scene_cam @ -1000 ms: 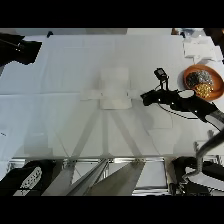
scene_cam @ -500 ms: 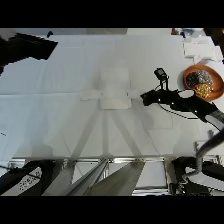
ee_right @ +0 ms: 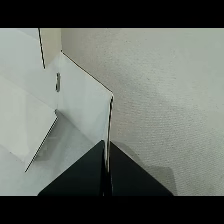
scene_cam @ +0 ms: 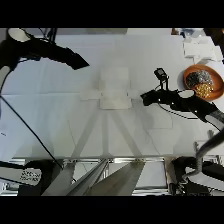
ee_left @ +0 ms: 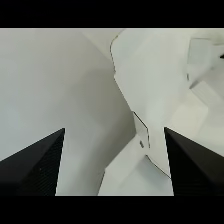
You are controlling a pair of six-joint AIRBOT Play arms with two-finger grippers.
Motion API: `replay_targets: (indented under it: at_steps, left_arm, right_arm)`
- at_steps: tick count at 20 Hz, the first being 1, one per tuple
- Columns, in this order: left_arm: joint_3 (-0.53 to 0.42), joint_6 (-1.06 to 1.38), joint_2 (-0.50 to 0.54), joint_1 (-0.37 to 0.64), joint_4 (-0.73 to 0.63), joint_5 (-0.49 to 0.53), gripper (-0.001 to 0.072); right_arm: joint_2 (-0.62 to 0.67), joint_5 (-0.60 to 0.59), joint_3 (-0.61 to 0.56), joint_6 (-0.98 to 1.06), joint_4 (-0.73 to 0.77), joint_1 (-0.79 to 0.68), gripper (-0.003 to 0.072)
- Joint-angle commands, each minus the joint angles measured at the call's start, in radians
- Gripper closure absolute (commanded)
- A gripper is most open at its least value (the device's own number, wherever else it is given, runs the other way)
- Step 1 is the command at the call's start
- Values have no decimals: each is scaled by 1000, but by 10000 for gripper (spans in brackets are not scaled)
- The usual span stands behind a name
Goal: Fold the box and place the chain.
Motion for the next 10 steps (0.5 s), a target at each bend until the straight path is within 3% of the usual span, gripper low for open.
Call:
replay_targets:
  at_steps: [1, 7, 10]
  left_arm:
    - [72, 53, -158, -20, -105, -140, 11]
    - [80, 86, -267, -82, -120, -149, 12]
    - [81, 84, -288, -108, -119, -100, 12]
  right_arm:
    - [1, 0, 0, 0, 0, 0, 672]
    - [1, 0, 0, 0, 0, 0, 672]
    - [1, 0, 0, 0, -2, 0, 672]
